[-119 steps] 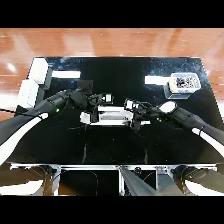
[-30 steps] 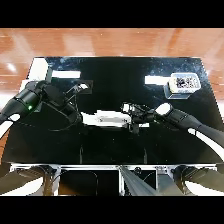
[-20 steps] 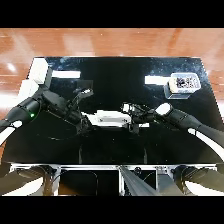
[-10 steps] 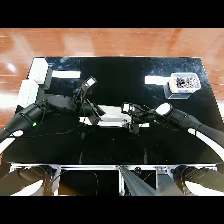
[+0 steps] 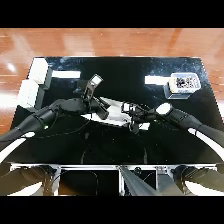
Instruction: Fold the box and place the chain.
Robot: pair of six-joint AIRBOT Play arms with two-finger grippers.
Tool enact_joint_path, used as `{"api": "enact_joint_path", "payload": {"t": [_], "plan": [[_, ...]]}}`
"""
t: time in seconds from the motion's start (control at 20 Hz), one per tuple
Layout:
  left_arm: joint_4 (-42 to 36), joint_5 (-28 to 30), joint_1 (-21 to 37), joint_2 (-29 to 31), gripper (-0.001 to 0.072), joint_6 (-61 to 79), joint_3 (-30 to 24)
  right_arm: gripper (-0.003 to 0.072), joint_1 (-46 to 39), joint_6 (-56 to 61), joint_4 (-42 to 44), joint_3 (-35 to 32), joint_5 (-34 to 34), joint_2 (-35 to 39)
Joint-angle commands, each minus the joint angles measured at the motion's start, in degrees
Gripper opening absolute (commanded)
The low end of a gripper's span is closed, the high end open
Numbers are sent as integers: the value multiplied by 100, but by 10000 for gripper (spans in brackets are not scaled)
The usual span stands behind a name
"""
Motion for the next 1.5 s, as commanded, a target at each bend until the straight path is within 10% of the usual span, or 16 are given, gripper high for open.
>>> {"api": "enact_joint_path", "payload": {"t": [0.0,0.5,1.45], "plan": [[31,-367,-127,-334,22,-85,0,559,-2,-15,0,7,17,0],[74,-160,-125,-439,22,-321,11,559,-2,-15,2,7,15,0],[2997,1558,186,2055,23,-2861,-1198,558,-2,-173,-83,389,474,-245]]}}
